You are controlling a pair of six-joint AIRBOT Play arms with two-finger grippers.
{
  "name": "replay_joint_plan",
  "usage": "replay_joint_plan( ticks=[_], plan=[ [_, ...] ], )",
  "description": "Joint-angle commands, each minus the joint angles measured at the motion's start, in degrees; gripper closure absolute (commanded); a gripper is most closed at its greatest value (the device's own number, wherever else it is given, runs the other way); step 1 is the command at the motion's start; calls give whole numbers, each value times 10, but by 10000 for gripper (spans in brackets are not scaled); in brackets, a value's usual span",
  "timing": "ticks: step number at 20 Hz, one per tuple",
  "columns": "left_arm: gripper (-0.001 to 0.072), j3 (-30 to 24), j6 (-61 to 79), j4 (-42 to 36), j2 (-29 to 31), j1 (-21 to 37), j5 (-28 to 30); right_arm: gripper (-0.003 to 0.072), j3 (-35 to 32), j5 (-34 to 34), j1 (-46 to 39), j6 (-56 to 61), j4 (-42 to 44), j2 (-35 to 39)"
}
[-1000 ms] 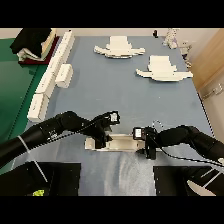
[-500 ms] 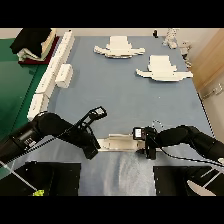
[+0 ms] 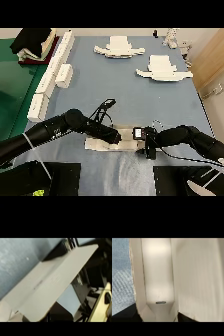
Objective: Fold the box.
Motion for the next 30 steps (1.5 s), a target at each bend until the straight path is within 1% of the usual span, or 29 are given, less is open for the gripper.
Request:
replay_joint_plan(
  ticks=[1,3,8,15,16,18,20,21,22,23,25,27,28,29,30],
  plan=[
    [695,10,-78,47,-36,17,73,135,0,0,1,0,0,0],
    [695,10,-136,104,-48,30,80,135,0,0,1,0,-1,0],
    [695,10,-139,108,-75,45,92,136,0,0,1,0,-2,0],
    [695,11,-127,108,-74,45,93,135,0,0,1,0,-2,0],
    [695,11,-110,108,-67,45,93,135,0,0,1,0,-2,0],
    [695,15,-71,107,-33,46,90,136,0,0,1,0,-2,0],
    [695,17,-37,108,24,48,76,135,0,0,1,0,-2,0],
    [695,17,-16,108,55,49,56,135,0,0,1,0,-2,0],
    [695,17,5,110,86,53,24,135,0,0,1,0,-2,0],
    [695,17,32,111,114,57,-20,136,0,0,1,0,-2,0],
    [695,17,90,110,152,75,-119,135,0,0,1,0,-2,0],
    [695,17,154,111,162,103,-214,135,0,0,1,0,-2,0],
    [695,17,191,111,157,115,-246,136,0,0,1,0,-2,0],
    [695,17,234,113,151,125,-261,136,0,0,1,0,-2,0],
    [694,17,285,120,143,130,-261,135,0,0,1,0,-2,0]
  ],
)
